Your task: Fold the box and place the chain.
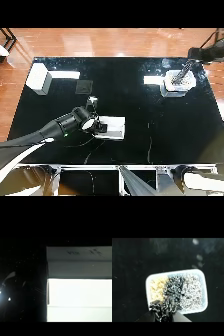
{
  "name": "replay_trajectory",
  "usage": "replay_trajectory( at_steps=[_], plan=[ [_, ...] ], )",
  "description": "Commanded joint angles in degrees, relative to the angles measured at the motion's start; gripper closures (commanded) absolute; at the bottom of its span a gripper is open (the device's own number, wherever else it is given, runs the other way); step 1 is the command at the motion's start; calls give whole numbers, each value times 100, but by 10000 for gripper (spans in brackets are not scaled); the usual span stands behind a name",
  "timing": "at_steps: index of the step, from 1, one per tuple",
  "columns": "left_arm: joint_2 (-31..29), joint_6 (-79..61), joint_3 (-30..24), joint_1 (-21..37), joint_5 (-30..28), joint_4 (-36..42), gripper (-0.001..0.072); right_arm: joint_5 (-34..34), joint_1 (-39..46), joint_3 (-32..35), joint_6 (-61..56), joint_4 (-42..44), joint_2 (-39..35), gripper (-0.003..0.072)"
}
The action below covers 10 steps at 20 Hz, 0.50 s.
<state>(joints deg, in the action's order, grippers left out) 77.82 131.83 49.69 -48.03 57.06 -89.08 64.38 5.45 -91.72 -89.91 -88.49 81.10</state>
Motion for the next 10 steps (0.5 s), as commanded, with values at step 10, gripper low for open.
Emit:
replay_trajectory(
  at_steps=[10],
  plan=[
    [2, -2, -2, -2, 2, 39, 686, 407, -433, 177, 511, 933, -1982, 667]
  ],
)
